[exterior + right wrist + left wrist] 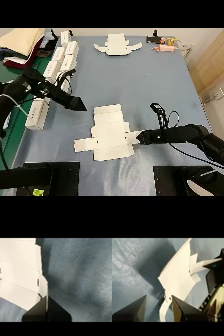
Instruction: Fold the box.
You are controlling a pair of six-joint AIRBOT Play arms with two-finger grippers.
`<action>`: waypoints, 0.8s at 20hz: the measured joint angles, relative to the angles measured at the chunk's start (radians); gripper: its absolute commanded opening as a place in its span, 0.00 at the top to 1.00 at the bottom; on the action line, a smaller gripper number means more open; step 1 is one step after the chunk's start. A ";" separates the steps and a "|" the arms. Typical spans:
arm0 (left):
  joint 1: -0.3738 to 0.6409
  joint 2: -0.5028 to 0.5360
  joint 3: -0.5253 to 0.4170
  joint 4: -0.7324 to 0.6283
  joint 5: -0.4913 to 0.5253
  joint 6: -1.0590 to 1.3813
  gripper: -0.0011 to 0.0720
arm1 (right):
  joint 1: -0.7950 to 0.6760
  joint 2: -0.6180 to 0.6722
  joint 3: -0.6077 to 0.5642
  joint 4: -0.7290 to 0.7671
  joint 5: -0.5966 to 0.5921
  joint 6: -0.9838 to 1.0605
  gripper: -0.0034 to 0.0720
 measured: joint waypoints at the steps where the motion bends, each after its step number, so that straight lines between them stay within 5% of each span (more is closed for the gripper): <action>1: -0.008 -0.036 -0.001 -0.013 -0.026 0.018 0.36 | 0.000 0.000 0.000 0.000 0.000 0.000 0.95; 7: -0.095 -0.184 -0.002 -0.050 -0.027 0.133 0.36 | 0.000 0.000 0.000 -0.002 -0.001 0.000 0.95; 16: -0.172 -0.269 0.039 -0.121 0.030 0.249 0.36 | 0.000 0.000 0.000 0.000 -0.008 0.000 0.95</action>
